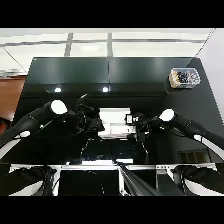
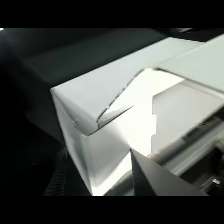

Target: Fold the box and place the chain.

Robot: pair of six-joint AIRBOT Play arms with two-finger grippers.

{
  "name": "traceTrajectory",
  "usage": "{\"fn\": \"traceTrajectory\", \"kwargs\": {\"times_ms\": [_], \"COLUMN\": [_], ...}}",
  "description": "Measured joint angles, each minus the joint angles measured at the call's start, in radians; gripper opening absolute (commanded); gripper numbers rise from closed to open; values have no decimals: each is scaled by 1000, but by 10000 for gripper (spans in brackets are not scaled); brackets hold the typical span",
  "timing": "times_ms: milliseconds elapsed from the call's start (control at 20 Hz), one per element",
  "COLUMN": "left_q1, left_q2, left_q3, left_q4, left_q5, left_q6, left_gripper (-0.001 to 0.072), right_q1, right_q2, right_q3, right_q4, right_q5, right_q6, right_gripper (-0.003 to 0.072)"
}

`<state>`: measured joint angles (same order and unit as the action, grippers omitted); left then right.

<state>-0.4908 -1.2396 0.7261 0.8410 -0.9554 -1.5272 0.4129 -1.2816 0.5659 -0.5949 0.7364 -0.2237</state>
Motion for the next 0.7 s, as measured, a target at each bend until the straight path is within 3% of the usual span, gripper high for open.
{"fn": "traceTrajectory", "kwargs": {"times_ms": [450,700], "left_q1": [-142,-245], "left_q2": [-13,-88], "left_q3": [77,179], "left_q4": [316,539], "left_q5": [45,-60], "left_q6": [-325,-497], "left_gripper": [456,456], "right_q1": [0,0], "right_q2": [0,0], "right_q3": [0,0], "right_q4": [0,0], "right_q5": [0,0], "right_q6": [0,0], "right_gripper": [136,136]}}
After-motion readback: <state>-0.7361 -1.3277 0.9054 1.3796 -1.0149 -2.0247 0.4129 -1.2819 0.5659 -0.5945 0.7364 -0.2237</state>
